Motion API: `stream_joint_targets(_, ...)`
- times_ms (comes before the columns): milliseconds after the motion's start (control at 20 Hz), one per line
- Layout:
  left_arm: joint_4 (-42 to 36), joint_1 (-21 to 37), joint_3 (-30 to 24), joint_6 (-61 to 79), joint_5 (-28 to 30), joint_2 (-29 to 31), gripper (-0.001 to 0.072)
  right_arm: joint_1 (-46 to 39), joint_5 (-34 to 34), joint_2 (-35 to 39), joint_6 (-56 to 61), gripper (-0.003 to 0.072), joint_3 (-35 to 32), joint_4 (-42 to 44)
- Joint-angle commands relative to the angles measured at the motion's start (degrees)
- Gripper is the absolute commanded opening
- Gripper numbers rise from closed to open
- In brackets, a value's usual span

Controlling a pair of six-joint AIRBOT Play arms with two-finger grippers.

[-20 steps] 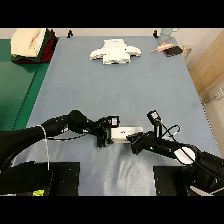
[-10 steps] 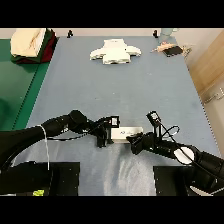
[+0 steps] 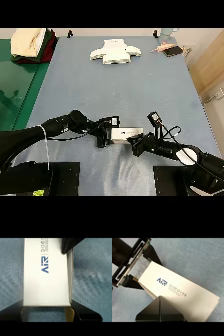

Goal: Fold the box.

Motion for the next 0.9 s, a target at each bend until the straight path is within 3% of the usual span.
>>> stream_joint_targets(0,0.1,0.0,0.0,0.1,0.3,0.0,0.0536,-0.1,-3.0,3.6,0.0,0.0004,0.7,-0.2)
stream_joint_targets(400,0.1,0.0,0.0,0.1,0.3,0.0,0.0536,-0.2,-2.0,4.2,0.3,0.0004,0.7,-3.6)
stream_joint_targets(650,0.1,0.0,0.0,0.2,0.3,0.0,0.0536,-0.2,0.5,4.3,11.7,0.0004,1.1,-15.2)
stream_joint_targets(750,0.1,0.0,0.0,0.2,0.3,0.0,0.0535,-0.2,1.9,4.7,12.0,0.0004,3.5,-15.8)
stream_joint_targets(850,0.1,0.0,0.0,0.1,0.3,0.0,0.0536,-1.1,6.3,4.4,15.9,0.0004,7.2,-21.9)
